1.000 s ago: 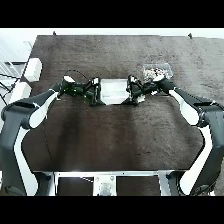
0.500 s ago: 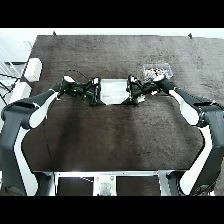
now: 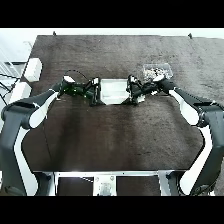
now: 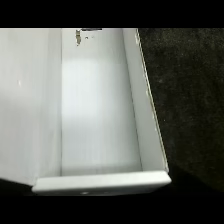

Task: Fold the box and place the chain.

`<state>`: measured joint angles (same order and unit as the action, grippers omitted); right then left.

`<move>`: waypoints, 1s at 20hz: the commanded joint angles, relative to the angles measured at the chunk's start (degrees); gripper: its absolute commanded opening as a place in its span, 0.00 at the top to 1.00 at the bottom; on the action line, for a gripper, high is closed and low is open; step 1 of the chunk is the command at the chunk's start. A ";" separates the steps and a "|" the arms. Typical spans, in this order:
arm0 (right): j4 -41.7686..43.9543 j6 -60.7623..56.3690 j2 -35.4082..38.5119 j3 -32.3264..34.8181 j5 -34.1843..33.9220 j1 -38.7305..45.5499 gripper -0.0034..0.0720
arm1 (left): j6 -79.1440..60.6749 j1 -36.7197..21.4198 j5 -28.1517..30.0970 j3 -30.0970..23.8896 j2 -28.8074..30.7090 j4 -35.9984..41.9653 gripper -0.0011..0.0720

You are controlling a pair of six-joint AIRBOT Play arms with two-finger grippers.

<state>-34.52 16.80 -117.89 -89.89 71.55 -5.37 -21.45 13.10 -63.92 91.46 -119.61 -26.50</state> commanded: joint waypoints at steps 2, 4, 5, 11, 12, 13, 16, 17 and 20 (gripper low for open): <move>0.02 -0.02 -0.04 0.02 0.04 -0.09 0.30 | -0.02 -0.04 -0.04 0.02 -0.04 0.00 0.41; 0.00 -0.07 -0.02 0.02 0.11 -0.31 0.30 | -0.02 -0.04 -0.02 0.02 -0.04 0.00 0.41; 0.02 -0.02 -0.02 0.00 0.07 -0.24 0.23 | 0.00 -0.04 -0.04 0.02 -0.04 0.00 0.41; -0.50 -1.79 1.20 0.00 0.11 1.57 0.07 | 0.00 -0.04 -0.20 0.02 -0.04 0.00 0.41; -1.22 -2.60 1.70 -0.02 0.04 1.97 0.00 | 0.00 -0.04 -0.17 0.02 -0.04 0.00 0.41; -2.19 -4.17 2.29 0.00 0.07 2.43 0.00 | 0.00 -0.04 -0.17 0.02 -0.04 0.00 0.41; -7.58 -7.32 4.31 0.00 0.09 4.07 0.00 | 0.00 -0.04 -0.17 0.02 -0.04 0.00 0.41; -8.55 -8.57 4.92 0.00 0.13 4.79 0.00 | 0.00 -0.04 -0.17 0.02 -0.04 0.00 0.41; -9.01 -9.35 7.15 0.00 2.47 7.21 0.00 | 0.00 -0.04 -0.15 0.02 -0.04 0.00 0.41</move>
<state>-41.69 9.28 -112.60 -89.86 72.14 -0.01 -21.45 13.04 -63.96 91.48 -119.63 -26.39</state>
